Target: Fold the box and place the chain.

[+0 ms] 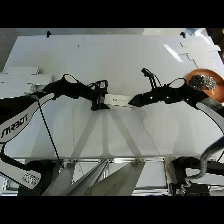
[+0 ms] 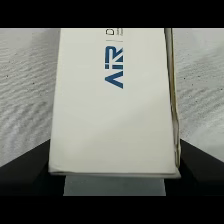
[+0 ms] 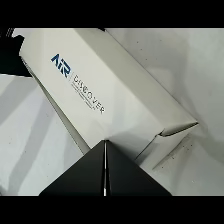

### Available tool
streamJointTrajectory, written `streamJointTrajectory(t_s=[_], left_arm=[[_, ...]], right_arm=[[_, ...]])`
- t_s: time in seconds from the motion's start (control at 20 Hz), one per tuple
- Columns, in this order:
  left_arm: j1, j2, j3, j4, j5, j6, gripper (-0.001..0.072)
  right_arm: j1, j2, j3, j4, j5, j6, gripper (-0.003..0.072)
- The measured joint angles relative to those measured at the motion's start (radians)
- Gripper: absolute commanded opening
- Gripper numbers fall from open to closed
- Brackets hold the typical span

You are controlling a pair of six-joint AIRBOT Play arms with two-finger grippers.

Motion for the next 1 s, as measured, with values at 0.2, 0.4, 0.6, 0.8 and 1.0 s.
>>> streamJointTrajectory(t_s=[0.2, 0.4, 0.6, 0.8, 1.0], left_arm=[[0.000, 0.000, 0.000, -0.008, 0.006, -0.005, 0.0278], [0.000, 0.000, 0.000, -0.003, 0.003, -0.004, 0.0278], [0.000, 0.000, 0.000, -0.001, 0.003, -0.003, 0.0278], [0.000, 0.000, 0.000, 0.000, 0.002, -0.002, 0.0278], [0.000, 0.000, 0.000, 0.000, 0.002, -0.001, 0.0278]], right_arm=[[-0.007, 0.098, 0.002, 0.022, 0.000, -0.001, 0.0011], [-0.010, 0.223, 0.004, 0.069, -0.010, -0.005, 0.0011], [-0.031, 0.343, 0.004, 0.048, -0.018, 0.032, 0.0011], [-0.122, 0.447, 0.004, -0.076, -0.028, 0.114, 0.0009], [-0.235, 0.497, 0.005, -0.306, -0.040, 0.269, 0.0011]])
